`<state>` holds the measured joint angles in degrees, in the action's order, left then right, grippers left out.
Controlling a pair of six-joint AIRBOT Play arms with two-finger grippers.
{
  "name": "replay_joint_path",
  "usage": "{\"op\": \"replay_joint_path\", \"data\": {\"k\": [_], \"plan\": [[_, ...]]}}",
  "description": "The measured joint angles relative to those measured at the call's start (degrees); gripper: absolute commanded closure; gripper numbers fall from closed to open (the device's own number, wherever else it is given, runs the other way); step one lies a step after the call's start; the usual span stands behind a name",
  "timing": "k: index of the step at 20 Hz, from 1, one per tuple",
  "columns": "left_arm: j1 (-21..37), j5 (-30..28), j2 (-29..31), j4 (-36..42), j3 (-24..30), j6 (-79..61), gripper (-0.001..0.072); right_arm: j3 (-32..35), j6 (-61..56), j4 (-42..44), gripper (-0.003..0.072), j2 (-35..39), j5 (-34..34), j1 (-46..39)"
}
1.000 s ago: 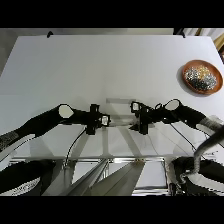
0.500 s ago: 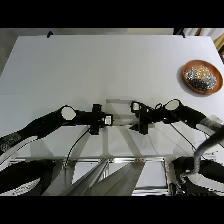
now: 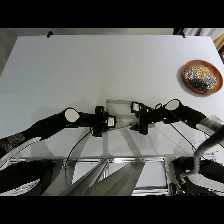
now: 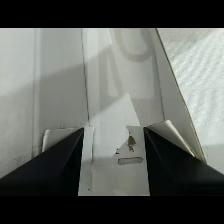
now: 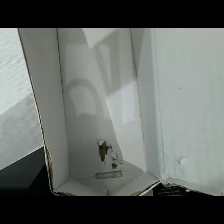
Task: Fold the box and place the chain.
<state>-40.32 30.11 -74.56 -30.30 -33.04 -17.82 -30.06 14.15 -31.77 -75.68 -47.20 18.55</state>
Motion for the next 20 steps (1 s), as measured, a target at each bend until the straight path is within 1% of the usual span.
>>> {"op": "replay_joint_path", "data": {"k": [1,2,3,4,8,11,16,18,20], "plan": [[-0.04,0.0,-0.02,0.0,0.0,-0.02,0.0254,0.0,-0.04,0.0,0.0285,0.0,0.0,0.0],[-0.07,0.0,-0.02,-0.02,-0.02,0.0,0.0336,0.0,-0.09,0.02,0.0285,0.0,0.0,0.0],[-0.07,0.0,0.0,-0.13,-0.02,0.02,0.0543,0.0,-0.09,0.0,0.0285,0.0,0.0,0.02],[-0.02,0.07,0.11,-0.28,0.0,0.94,0.07,0.0,-0.11,0.02,0.0285,0.0,0.02,0.0],[1.9,0.76,2.99,-2.29,0.0,9.75,0.0704,0.02,-0.39,0.13,0.0285,0.0,0.09,0.02],[4.81,1.73,7.04,-8.15,0.0,22.67,0.0704,0.02,-0.37,0.13,0.0285,0.0,0.09,0.02],[12.59,7.15,15.32,-19.08,0.0,49.29,0.0703,0.02,-0.22,0.13,0.0285,0.0,0.09,0.02],[16.15,10.16,17.81,-21.42,0.0,57.75,0.0703,0.02,-0.2,0.11,0.0285,0.0,0.07,0.02],[19.12,13.35,18.71,-22.77,0.02,65.83,0.0703,0.02,-0.2,0.11,0.0285,0.0,0.07,0.02]]}}
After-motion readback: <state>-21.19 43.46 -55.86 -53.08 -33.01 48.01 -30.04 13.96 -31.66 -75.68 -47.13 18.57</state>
